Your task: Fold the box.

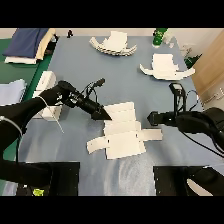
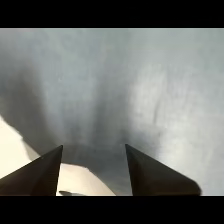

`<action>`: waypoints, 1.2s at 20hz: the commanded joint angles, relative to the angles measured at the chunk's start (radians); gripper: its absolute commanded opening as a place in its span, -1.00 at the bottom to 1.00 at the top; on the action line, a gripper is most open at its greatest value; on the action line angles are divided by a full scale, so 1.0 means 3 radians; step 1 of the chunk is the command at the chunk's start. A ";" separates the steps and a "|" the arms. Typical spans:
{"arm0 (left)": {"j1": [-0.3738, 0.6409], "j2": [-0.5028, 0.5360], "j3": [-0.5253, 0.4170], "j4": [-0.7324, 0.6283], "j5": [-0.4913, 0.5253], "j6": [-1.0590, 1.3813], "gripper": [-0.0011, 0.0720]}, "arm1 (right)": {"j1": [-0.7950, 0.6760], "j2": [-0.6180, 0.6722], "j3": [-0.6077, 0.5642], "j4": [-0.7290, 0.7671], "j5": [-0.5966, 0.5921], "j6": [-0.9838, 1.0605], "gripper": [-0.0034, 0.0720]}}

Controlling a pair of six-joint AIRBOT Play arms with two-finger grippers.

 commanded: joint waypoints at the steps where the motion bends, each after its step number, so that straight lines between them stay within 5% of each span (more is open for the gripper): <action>1: -0.0188 0.0409 -0.0025 0.0327 0.0487 0.0126 -0.94 | -0.0018 0.0117 0.0361 -0.0175 -0.0134 0.0126 0.54; 3: -0.0320 0.0669 -0.0089 0.0393 0.0651 0.0159 -0.95 | -0.0018 0.0183 0.0399 -0.0284 -0.0154 0.0201 -0.17; 10: -0.1022 0.1305 -0.0661 0.0729 0.1867 0.0167 -0.94 | -0.0018 0.0165 0.0398 -0.0284 -0.0262 0.0210 -0.18; 17: -0.1219 0.1302 -0.1034 0.0624 0.2188 0.0170 -0.93 | -0.0018 0.0165 0.0398 -0.0282 -0.0271 0.0209 -0.18; 24: -0.1219 0.1260 -0.1077 0.0623 0.2179 0.0149 -0.93 | -0.0014 0.0165 0.0398 -0.0277 -0.0272 0.0209 -0.17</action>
